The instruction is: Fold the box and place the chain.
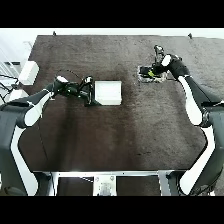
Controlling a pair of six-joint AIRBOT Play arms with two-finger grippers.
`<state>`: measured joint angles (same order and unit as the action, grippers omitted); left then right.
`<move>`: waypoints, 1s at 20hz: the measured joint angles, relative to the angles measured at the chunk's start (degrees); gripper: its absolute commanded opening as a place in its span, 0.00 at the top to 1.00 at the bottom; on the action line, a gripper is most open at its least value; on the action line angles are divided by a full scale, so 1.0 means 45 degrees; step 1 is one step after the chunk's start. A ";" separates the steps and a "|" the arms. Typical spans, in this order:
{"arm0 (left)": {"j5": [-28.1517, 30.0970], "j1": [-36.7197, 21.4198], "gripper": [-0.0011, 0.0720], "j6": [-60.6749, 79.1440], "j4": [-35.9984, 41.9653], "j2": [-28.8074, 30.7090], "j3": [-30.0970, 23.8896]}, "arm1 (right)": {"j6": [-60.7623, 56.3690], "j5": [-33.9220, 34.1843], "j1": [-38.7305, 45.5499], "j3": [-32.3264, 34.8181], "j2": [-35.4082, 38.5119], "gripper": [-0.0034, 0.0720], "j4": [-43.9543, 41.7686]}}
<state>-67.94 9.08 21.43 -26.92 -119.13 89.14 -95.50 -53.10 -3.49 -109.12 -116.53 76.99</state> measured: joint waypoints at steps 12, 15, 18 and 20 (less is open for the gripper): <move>0.0000 0.0000 0.33 0.0000 0.0005 0.0000 0.0000 | 0.0039 -0.0282 -0.0146 -0.0015 0.0408 0.93 -0.0306; 0.0000 0.0000 0.33 0.0000 0.0005 0.0000 0.0000 | 0.0136 -0.0345 -0.0146 -0.0019 0.1112 0.93 -0.0301; 0.0000 0.0000 0.33 0.0000 0.0005 0.0000 0.0000 | 0.0272 -0.0432 -0.0146 -0.0019 0.2064 0.93 -0.0223; 0.0000 0.0000 0.33 0.0000 0.0005 0.0000 0.0000 | 0.0325 -0.0520 -0.0155 -0.0019 0.2837 0.93 0.0039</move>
